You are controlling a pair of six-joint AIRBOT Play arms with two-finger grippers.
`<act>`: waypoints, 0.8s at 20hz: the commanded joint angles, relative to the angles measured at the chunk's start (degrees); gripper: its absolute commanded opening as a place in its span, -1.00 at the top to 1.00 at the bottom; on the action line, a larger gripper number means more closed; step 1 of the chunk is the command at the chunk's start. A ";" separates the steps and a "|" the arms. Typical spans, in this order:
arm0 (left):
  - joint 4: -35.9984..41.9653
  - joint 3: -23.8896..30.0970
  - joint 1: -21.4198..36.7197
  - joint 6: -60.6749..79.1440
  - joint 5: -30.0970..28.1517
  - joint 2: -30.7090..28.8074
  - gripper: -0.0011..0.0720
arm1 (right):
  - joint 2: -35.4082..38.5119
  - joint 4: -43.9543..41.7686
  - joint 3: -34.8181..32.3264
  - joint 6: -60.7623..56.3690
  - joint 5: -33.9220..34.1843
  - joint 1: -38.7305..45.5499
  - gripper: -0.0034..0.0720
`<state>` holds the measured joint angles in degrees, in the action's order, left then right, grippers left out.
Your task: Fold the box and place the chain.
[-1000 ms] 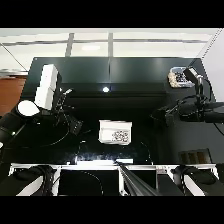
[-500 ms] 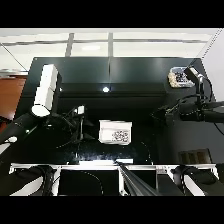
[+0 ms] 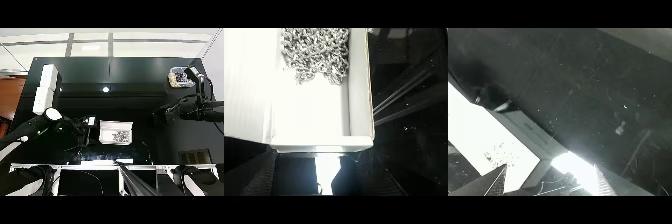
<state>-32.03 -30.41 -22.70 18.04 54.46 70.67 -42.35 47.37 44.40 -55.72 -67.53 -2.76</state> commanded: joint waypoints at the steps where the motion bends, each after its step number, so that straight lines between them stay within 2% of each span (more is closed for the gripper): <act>1: 1.53 0.00 -0.79 -0.48 -0.52 0.83 -0.98 | 0.02 0.09 0.04 0.00 0.33 0.02 -0.70; 7: 1.73 -0.02 -0.83 -0.48 -0.55 0.90 -0.98 | 0.02 0.11 0.04 0.00 0.74 0.02 -0.70; 11: 2.73 -0.02 -1.25 -2.67 -3.41 0.90 -0.98 | 0.00 0.11 0.04 0.00 0.96 0.02 -0.70; 16: 2.34 -0.04 -2.73 -2.64 -3.63 0.90 -0.98 | -0.02 0.11 0.04 0.00 1.09 0.02 -0.70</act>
